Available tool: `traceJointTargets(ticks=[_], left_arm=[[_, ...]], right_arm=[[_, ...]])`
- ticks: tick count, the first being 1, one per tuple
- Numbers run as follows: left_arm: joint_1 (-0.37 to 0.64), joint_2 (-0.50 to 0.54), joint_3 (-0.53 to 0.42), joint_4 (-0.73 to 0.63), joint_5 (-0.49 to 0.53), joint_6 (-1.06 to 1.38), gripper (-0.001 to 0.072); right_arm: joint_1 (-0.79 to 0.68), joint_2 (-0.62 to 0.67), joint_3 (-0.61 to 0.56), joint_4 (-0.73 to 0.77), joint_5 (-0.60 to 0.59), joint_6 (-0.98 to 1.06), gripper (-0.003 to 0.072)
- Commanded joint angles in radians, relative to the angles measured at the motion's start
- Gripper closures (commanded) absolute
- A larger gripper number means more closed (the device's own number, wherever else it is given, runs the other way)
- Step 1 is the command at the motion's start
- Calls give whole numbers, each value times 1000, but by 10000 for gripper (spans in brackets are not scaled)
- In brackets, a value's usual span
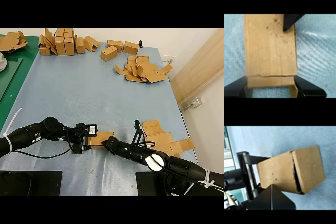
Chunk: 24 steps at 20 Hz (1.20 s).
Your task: Fold the box.
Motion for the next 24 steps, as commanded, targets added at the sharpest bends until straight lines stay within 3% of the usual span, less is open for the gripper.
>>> traceJointTargets(ticks=[1, 16, 24], left_arm=[[1, 0, 0, 0, 0, 0, 239], [1, 0, 0, 0, 0, 0, 238], [1, 0, 0, 0, 0, 0, 238]], right_arm=[[-2, -21, -1, -5, 29, 0, 687], [-2, -46, 0, -11, 53, 0, 687], [-6, 136, 0, -30, 41, 0, 687]])
